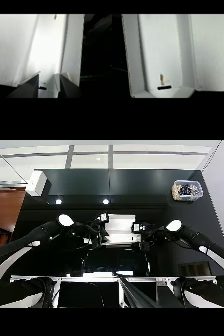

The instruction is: Fold the box and place the chain.

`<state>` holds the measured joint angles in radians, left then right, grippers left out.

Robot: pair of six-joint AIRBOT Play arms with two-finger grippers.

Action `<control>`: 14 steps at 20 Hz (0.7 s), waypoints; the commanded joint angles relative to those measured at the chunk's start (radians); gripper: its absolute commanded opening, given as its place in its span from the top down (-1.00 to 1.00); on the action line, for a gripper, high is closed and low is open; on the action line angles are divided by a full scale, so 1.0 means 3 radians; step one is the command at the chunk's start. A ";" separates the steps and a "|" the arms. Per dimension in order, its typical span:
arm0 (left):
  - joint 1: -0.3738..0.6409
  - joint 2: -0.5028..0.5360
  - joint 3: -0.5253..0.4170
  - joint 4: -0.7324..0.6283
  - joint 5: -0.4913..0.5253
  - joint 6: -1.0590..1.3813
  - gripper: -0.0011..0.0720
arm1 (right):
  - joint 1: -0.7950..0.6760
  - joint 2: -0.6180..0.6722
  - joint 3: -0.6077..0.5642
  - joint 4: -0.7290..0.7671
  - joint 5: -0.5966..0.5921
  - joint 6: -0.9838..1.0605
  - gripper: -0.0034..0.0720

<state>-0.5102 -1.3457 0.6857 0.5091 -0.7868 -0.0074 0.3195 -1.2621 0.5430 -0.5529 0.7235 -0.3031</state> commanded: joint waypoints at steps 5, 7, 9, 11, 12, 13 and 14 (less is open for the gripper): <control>0.0015 0.0027 0.0046 0.0217 -0.0126 -0.0284 0.93 | 0.0001 -0.0003 0.0000 0.0006 -0.0009 0.0001 -0.31; 0.0109 0.0150 0.0148 0.0637 -0.0270 -0.0937 0.91 | 0.0001 -0.0003 0.0000 0.0006 -0.0009 0.0001 -0.31; 0.0331 0.0332 0.0238 0.1228 -0.0568 -0.1708 0.91 | 0.0001 -0.0003 0.0000 0.0006 -0.0009 0.0001 -0.31; 0.0685 0.0479 0.0268 0.1745 -0.1048 -0.2191 0.90 | 0.0001 -0.0003 0.0000 0.0006 -0.0009 0.0001 -0.31; 0.0937 0.0501 0.0268 0.1898 -0.1246 -0.2477 0.91 | 0.0001 -0.0003 0.0000 0.0006 -0.0008 0.0001 -0.31; 0.1190 0.0498 0.0266 0.1953 -0.1366 -0.2817 0.91 | 0.0001 -0.0003 0.0000 0.0006 -0.0008 0.0001 -0.31; 0.1475 0.0497 0.0237 0.1898 -0.1390 -0.3180 0.91 | 0.0001 -0.0003 0.0000 0.0006 -0.0009 0.0001 -0.31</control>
